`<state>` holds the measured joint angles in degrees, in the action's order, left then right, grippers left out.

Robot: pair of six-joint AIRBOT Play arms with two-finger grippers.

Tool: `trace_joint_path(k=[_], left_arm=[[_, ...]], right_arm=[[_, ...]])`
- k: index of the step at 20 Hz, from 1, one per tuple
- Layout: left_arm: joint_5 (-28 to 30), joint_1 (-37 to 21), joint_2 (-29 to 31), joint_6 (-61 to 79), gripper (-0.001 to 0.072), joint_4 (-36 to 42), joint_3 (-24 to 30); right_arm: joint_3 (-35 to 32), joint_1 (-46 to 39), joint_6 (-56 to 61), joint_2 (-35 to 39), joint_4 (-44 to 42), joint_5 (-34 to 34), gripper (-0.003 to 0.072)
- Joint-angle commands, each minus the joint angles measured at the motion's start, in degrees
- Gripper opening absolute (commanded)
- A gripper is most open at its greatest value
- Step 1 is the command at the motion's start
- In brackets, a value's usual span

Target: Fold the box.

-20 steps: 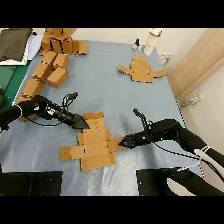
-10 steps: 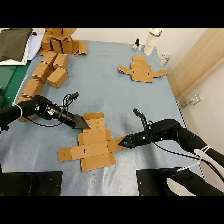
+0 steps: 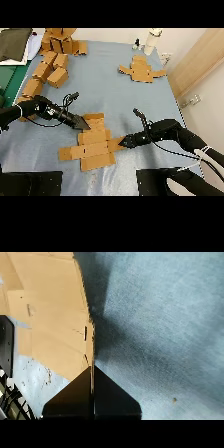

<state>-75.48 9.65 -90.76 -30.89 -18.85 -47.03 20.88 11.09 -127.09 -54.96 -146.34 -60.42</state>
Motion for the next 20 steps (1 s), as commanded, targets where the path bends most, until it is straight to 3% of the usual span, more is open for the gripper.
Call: trace_joint_path(k=[1, 10, 11, 12, 13, 14, 20], left_arm=[[0.17, 0.02, -0.02, 0.02, 0.0349, 0.0, -0.04], [0.52, 1.53, -0.04, 0.02, 0.0346, -1.03, -0.04], [0.57, 2.08, -0.04, 0.17, 0.0222, -1.57, -0.04], [0.63, 2.51, -0.04, 0.57, 0.0154, -2.16, -0.04], [1.07, 2.54, -0.04, 0.52, 0.0153, -2.23, -0.04], [1.57, 2.34, -0.02, 0.52, 0.0101, -2.19, -0.04], [2.58, 2.05, -0.02, 0.48, 0.0107, -1.7, -0.04]], right_arm=[[-0.02, 0.07, 0.02, 0.04, -0.02, -0.02, 0.0003], [-0.02, 0.07, 0.02, 0.04, 0.0, 0.0, 0.0003], [-0.02, 0.07, 0.02, 0.04, 0.0, 0.0, 0.0003], [-0.02, 0.07, 0.02, 0.04, -0.02, 0.0, 0.0003], [-0.02, 0.07, 0.02, 0.04, -0.02, 0.0, 0.0003], [-0.02, 0.07, 0.02, 0.04, -0.02, -0.02, 0.0003], [-0.02, 0.07, 0.02, 0.04, 0.0, -0.04, 0.0003]])
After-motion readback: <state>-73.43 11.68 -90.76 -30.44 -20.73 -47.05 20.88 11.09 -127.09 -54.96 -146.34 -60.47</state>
